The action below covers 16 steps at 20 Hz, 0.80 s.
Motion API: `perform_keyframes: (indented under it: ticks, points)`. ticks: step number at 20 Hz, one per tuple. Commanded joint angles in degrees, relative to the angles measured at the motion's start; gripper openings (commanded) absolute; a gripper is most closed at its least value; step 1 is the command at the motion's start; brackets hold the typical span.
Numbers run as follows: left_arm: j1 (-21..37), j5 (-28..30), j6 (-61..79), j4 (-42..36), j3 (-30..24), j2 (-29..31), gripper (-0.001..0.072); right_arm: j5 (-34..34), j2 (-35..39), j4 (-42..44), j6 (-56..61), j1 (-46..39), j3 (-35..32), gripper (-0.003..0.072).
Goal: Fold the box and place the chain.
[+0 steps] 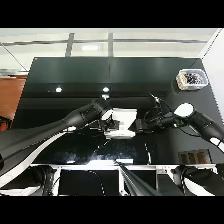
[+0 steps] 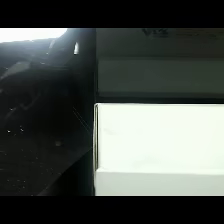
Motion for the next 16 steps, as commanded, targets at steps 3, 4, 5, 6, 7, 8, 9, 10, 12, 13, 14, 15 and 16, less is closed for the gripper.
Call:
perform_keyframes:
  ticks: [3, 4, 5, 6, 7, 8, 9, 10, 12, 13, 14, 15, 16]
  points:
    - [0.0, -0.1, 0.0, 0.0, 0.1, 0.0, 0.003, -3.5, -0.1, -24.4, 21.3, 10.3, 6.5, 0.055]
    - [0.0, -0.1, 0.0, 0.0, 0.1, 0.0, 0.003, -3.6, -0.2, -25.9, 23.6, 11.6, 6.6, 0.055]
    - [0.0, -0.1, 0.0, 0.0, 0.1, 0.0, 0.003, -3.6, -0.3, -27.5, 25.7, 12.7, 6.6, 0.055]
    - [0.0, -0.1, 0.0, 0.0, 0.1, 0.0, 0.003, -3.6, -0.8, -29.3, 28.3, 13.9, 6.7, 0.055]
    - [0.0, -0.1, 0.0, 0.0, 0.1, 0.0, 0.003, -3.5, -1.6, -30.4, 29.9, 15.0, 6.9, 0.0549]
    - [0.0, -0.1, 0.0, 0.0, 0.1, 0.0, 0.003, -3.3, -2.7, -30.5, 30.8, 15.9, 7.5, 0.0547]
    - [0.0, -0.1, 0.0, 0.0, 0.1, 0.0, 0.003, -3.2, -3.9, -30.5, 31.3, 16.6, 8.3, 0.0462]
    - [0.0, -0.1, 0.0, 0.0, 0.1, 0.0, 0.003, -3.2, -4.9, -30.5, 31.9, 17.2, 9.2, 0.0458]
    - [0.0, -0.1, 0.0, -0.2, 0.1, 0.0, 0.003, -2.2, -6.8, -33.0, 34.7, 18.0, 10.9, 0.0418]
    - [0.0, -0.1, 0.0, -0.3, 0.1, 0.0, 0.003, -1.3, -7.6, -34.4, 36.9, 18.3, 11.3, 0.0419]
    - [0.0, -0.1, 0.0, -0.3, 0.1, 0.0, 0.003, -0.6, -8.0, -35.2, 38.5, 18.5, 11.4, 0.0418]
    - [0.0, -0.1, 0.0, -0.3, 0.1, 0.0, 0.003, 0.2, -8.2, -35.6, 39.7, 18.6, 11.4, 0.0354]
    - [0.0, -0.1, 0.0, -0.3, 0.1, 0.0, 0.003, 0.7, -8.2, -36.2, 40.8, 18.9, 11.4, 0.0327]
